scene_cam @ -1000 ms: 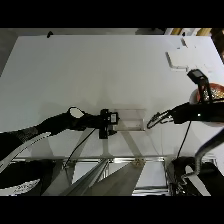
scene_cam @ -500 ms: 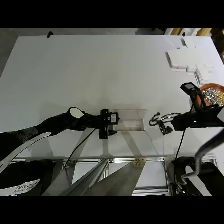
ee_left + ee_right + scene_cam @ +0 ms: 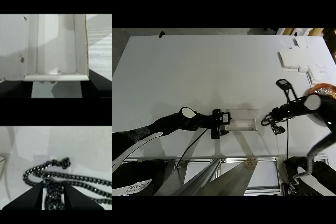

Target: Fold the box and place the chain.

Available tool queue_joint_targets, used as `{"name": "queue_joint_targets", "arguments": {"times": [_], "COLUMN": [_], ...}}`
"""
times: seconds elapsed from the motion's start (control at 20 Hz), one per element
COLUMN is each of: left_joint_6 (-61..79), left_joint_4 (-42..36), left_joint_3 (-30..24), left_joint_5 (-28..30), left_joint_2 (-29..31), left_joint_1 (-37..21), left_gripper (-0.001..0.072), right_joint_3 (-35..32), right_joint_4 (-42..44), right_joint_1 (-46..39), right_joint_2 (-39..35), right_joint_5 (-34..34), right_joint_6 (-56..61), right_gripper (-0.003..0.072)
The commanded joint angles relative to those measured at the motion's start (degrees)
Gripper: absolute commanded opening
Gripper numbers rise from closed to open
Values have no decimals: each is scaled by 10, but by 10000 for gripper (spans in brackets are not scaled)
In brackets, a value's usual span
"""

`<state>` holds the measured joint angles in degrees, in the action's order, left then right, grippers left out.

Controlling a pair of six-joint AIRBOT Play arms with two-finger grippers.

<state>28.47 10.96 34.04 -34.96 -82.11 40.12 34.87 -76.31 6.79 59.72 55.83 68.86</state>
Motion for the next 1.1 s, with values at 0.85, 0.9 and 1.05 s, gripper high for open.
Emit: {"name": "queue_joint_targets", "arguments": {"times": [0.85,0.9,1.05], "left_joint_6": [0,0,0], "left_joint_4": [0,0,0], "left_joint_3": [0,0,0], "left_joint_5": [0,0,0], "left_joint_2": [0,0,0], "left_joint_1": [0,0,0], "left_gripper": [205,205,205], "right_joint_3": [0,0,0], "right_joint_4": [-27,-25,-3], "right_joint_1": [16,16,30], "right_joint_2": [63,43,-46], "right_joint_5": [-47,-39,-11], "right_joint_6": [18,18,17], "right_gripper": [17,17,17]}}
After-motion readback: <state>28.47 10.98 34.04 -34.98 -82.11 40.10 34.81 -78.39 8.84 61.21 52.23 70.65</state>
